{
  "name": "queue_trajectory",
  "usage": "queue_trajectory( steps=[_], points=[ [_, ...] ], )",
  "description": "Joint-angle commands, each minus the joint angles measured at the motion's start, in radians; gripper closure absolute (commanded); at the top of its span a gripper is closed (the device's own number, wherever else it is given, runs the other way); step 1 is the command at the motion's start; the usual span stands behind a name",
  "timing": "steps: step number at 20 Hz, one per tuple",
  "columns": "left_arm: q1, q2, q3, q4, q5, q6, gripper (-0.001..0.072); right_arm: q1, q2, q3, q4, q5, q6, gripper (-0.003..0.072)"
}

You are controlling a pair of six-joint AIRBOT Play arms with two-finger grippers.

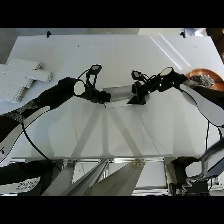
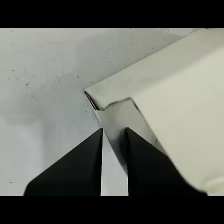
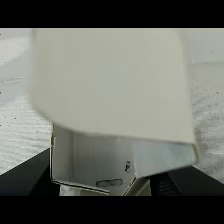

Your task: Fold the box and place the chain.

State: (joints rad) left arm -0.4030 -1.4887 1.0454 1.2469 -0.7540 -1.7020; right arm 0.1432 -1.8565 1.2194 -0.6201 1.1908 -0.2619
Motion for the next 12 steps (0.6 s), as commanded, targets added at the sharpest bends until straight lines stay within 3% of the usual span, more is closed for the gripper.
queue_trajectory(
  steps=[1,4,6,8,12],
  points=[
    [-0.004,0.0,0.019,0.007,0.016,-0.061,0.0561,0.0,0.001,0.001,0.0,-0.002,0.0,0.0279],
    [-0.008,0.0,0.031,0.0,-0.003,-0.079,0.0548,0.0,0.001,0.001,0.0,-0.002,0.0,0.0279],
    [-0.018,-0.001,0.031,0.0,-0.003,-0.079,0.0421,0.0,0.001,0.001,0.0,-0.002,0.0,0.0279],
    [-0.023,-0.008,0.031,-0.005,-0.01,-0.086,0.038,0.0,0.001,0.001,-0.001,-0.002,0.0,0.0279],
    [-0.038,-0.043,0.036,0.021,-0.052,-0.167,0.0381,0.0,0.001,0.001,-0.001,-0.002,0.0,0.0279]
  ],
)
